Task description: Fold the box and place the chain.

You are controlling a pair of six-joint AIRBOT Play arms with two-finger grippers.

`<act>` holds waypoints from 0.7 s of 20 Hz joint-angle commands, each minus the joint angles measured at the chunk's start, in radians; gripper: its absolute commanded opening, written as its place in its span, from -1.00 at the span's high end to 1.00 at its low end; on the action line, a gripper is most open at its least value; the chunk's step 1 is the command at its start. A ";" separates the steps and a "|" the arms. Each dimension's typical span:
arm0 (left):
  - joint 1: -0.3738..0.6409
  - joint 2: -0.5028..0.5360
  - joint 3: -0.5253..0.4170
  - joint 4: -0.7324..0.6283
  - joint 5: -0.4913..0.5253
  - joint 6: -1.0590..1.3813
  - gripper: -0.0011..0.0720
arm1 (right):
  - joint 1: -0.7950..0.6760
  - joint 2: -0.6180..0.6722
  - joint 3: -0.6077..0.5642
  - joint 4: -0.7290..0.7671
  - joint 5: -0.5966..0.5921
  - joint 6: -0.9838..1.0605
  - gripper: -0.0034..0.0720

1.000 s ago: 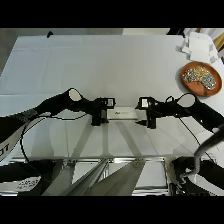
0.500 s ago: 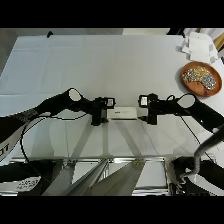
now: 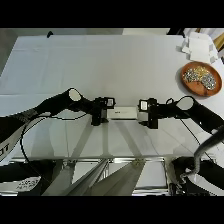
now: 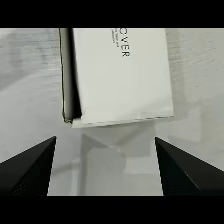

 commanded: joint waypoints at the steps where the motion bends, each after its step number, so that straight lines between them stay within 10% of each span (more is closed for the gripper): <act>1: 0.000 0.000 0.000 0.000 0.000 0.000 0.95 | 0.006 0.000 -0.011 0.052 -0.032 0.000 -0.93; 14: 0.000 0.000 0.000 0.000 0.000 0.000 0.95 | 0.006 -0.004 -0.011 0.154 -0.077 -0.043 -0.93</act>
